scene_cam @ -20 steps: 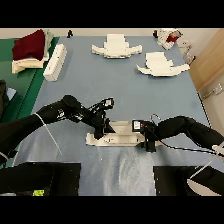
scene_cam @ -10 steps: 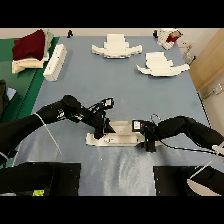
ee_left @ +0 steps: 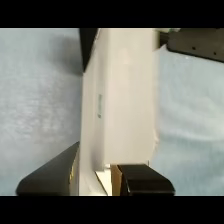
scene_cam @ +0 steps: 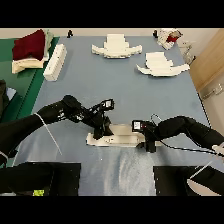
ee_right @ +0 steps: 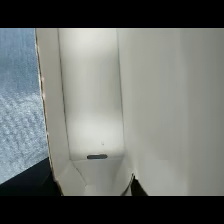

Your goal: Fold the box.

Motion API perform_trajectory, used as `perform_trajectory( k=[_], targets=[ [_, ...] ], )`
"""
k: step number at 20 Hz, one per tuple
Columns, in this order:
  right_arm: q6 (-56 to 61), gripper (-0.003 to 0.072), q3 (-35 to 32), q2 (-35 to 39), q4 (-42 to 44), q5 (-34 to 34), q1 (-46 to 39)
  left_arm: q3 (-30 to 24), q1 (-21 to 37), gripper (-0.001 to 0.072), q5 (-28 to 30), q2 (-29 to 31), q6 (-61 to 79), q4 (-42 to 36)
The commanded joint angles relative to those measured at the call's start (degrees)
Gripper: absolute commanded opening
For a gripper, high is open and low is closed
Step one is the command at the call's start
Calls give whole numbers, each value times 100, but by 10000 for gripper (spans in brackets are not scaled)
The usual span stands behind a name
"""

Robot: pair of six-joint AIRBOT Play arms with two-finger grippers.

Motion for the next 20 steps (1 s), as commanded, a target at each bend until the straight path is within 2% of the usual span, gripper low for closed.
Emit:
perform_trajectory(
  k=[1,4,7,8,9,10,12,15,17,20],
  targets=[
    [0,494,-2,0,15,24,4,15,101,299,-83,94,-455,-22],
    [0,493,-2,0,15,26,4,15,431,298,-433,588,-1600,841],
    [0,493,-2,0,15,24,4,15,787,287,-1263,1193,-3300,2017],
    [0,493,-2,0,15,24,4,13,822,104,-1600,1338,-3958,2085],
    [0,493,-2,0,15,26,4,9,782,13,-1947,1429,-4347,2031],
    [0,493,-2,0,15,24,4,-15,632,12,-2107,1449,-4660,1886],
    [0,493,-2,2,15,24,4,-166,94,12,-1864,1405,-5427,1211],
    [0,493,-2,0,15,26,4,-149,-817,13,-765,1158,-5670,114],
    [0,494,-2,0,15,24,4,170,-824,12,-243,922,-5847,-195],
    [0,493,-2,0,15,24,4,590,-468,12,181,492,-6142,-197]
  ],
)
